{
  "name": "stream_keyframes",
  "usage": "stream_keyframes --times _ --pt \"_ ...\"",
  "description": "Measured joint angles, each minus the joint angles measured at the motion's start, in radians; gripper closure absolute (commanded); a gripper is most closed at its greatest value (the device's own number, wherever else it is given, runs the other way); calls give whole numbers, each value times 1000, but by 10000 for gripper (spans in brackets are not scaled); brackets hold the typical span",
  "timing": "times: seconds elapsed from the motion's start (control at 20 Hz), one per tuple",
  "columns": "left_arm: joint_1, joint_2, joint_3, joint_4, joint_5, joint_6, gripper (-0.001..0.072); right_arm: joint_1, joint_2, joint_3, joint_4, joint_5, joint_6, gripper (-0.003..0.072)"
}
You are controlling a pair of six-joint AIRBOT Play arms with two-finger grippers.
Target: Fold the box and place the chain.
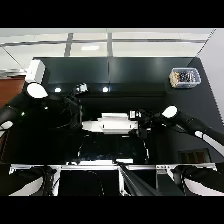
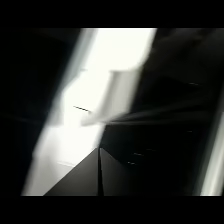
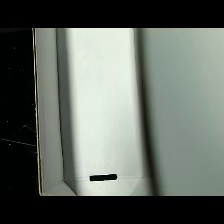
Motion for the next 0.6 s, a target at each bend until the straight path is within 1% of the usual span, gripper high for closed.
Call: stream_keyframes --times 0.05,0.1,0.15,0.2,0.3,0.4,0.5,0.55,0.6 --pt "2 8 -18 -24 -53 -34 685 0 0 0 0 0 0 390" --pt "-7 14 -42 -60 -74 -62 685 0 0 0 0 1 0 390" --pt "-24 17 -70 -106 -72 -83 684 0 0 0 -1 1 0 390" --pt "-49 21 -99 -164 -46 -97 684 0 0 0 -1 1 0 390" --pt "-103 24 -141 -290 92 -94 684 0 0 0 -1 2 0 390" --pt "-148 26 -159 -397 291 -68 684 0 0 0 -1 2 0 390" --pt "-170 23 -168 -453 483 -52 681 0 0 0 -1 2 0 390" --pt "-172 17 -169 -465 542 -48 684 0 0 0 -1 2 0 390" --pt "-170 5 -165 -464 578 -43 684 0 0 0 -1 2 0 390"
